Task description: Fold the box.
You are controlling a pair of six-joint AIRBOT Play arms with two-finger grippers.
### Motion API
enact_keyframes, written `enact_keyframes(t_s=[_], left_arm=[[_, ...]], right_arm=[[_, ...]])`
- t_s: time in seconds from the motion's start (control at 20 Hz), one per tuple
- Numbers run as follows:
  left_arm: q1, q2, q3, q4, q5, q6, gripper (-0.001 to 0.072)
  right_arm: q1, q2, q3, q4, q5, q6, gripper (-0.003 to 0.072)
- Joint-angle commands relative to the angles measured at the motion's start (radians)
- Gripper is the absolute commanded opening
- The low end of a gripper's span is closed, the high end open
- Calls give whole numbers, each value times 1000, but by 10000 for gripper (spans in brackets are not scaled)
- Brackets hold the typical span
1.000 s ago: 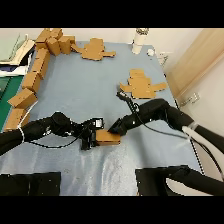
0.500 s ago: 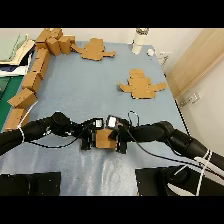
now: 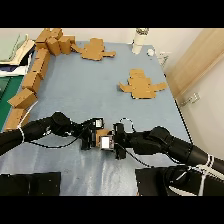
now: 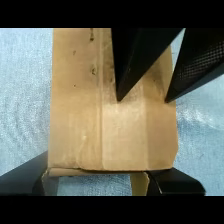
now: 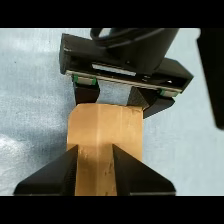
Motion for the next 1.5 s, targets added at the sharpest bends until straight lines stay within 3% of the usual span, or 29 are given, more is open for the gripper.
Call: enact_keyframes(t_s=[0.0,0.15,0.3,0.5,0.7,0.85,1.05,1.1,1.15,1.25,1.3,1.45], left_arm=[[0,0,1,0,0,0,467],[0,0,1,0,0,0,467],[0,0,1,0,0,0,467],[0,0,1,0,0,0,467],[0,0,1,0,0,0,467],[0,0,1,0,0,0,467],[0,0,1,0,0,0,467],[0,0,1,0,0,0,467],[0,0,1,0,0,0,467],[0,0,1,0,0,0,467],[0,0,1,0,0,0,467],[0,0,1,0,0,0,467]], right_arm=[[17,5,1,-42,12,35,352],[16,5,1,-88,13,43,378],[16,4,1,-130,24,41,535],[19,3,1,-192,42,87,533],[92,3,0,-391,41,300,527],[131,3,-1,-464,26,373,422],[136,3,-1,-451,3,375,402],[136,3,-1,-451,1,375,300],[135,3,-1,-449,-1,375,267],[136,3,-1,-436,0,375,264],[136,3,-1,-432,-3,375,209],[138,4,-1,-422,-8,375,157]])
